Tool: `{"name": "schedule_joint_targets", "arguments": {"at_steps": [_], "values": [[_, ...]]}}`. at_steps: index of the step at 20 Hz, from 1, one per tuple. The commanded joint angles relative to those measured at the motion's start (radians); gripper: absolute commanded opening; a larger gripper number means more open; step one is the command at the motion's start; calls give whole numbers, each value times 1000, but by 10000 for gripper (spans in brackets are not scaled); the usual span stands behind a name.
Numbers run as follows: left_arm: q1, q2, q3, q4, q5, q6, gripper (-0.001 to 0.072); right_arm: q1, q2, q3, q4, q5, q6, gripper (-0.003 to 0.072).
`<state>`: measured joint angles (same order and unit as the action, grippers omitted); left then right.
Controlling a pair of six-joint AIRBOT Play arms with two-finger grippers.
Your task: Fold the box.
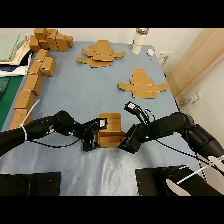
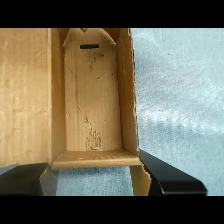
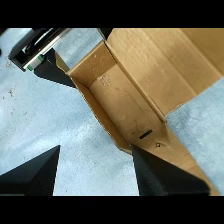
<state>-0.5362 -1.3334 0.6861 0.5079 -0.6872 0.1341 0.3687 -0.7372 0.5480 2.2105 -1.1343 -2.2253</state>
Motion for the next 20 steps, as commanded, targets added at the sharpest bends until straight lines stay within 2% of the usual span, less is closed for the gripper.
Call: {"name": "schedule_joint_targets", "arguments": {"at_steps": [1,7,11,20], "values": [[0,0,-2,0,-1,0,593,1,1,1,-3,0,0,707],[0,-1,-2,-7,-2,0,593,1,1,1,-7,1,0,707],[0,-1,-2,-85,-2,0,593,0,1,1,-7,2,0,707],[0,-1,-2,-11,-35,0,593,0,1,1,-7,3,0,707]]}}
